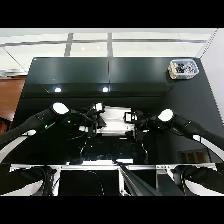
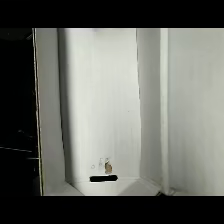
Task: Fold the box and place the chain.
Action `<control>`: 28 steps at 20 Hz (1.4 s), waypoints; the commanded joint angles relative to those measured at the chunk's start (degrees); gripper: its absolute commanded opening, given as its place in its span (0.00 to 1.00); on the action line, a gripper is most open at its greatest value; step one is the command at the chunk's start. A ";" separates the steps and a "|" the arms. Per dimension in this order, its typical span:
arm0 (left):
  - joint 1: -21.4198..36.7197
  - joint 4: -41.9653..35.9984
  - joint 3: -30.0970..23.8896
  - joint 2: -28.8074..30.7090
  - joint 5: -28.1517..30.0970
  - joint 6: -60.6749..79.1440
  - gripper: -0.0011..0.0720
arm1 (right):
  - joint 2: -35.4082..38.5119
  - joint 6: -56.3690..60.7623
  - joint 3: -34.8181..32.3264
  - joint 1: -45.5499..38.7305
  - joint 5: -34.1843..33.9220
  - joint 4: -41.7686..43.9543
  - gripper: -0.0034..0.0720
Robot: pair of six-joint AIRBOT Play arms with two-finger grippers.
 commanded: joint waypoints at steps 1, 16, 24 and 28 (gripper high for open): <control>-0.04 -0.52 -0.02 -0.28 -0.02 0.04 0.31 | 0.00 0.00 0.00 0.02 0.00 0.00 0.30; 26.49 24.90 -0.55 20.74 -17.40 -48.06 0.05 | 0.00 0.00 0.00 0.02 0.00 0.00 0.30; 34.88 10.80 -6.54 3.06 -22.51 -70.97 0.05 | 0.00 0.00 0.00 0.02 0.00 0.00 0.30; 27.12 7.37 -6.45 -2.95 -17.11 -70.71 0.05 | 0.00 0.00 0.00 0.02 0.00 0.00 0.30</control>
